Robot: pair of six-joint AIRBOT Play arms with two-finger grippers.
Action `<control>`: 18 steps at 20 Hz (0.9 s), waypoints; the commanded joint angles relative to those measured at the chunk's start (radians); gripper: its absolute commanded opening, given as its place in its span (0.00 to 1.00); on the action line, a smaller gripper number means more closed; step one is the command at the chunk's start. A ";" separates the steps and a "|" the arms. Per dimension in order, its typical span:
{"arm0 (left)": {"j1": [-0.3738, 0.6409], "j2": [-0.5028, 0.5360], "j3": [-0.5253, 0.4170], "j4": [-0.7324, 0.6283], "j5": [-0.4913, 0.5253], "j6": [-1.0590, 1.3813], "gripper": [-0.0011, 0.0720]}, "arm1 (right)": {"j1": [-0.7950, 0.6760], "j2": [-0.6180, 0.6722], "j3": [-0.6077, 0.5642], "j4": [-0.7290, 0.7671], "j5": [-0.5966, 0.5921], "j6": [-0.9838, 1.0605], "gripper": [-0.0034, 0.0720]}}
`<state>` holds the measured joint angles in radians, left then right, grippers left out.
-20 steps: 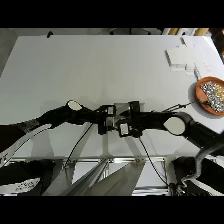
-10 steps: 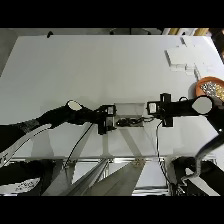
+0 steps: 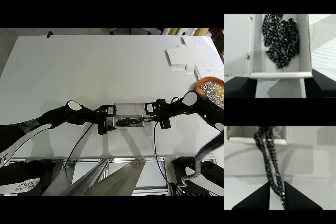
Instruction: Fold the box and place the chain.
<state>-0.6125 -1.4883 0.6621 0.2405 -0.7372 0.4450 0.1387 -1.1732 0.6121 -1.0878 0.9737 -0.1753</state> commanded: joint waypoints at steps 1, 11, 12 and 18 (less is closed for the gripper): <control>0.000 0.000 0.000 0.000 0.000 0.000 0.30 | 0.024 -0.049 0.000 0.031 -0.040 -0.036 0.27; 0.000 0.000 0.000 0.000 0.000 0.000 0.30 | 0.024 0.137 0.000 0.031 0.023 0.048 0.07; 0.000 0.000 0.000 0.000 0.000 0.000 0.30 | 0.026 0.206 0.000 0.064 0.038 0.047 0.07; 0.000 0.000 0.000 0.000 0.000 0.000 0.30 | 0.202 0.389 0.000 0.353 0.052 0.048 0.07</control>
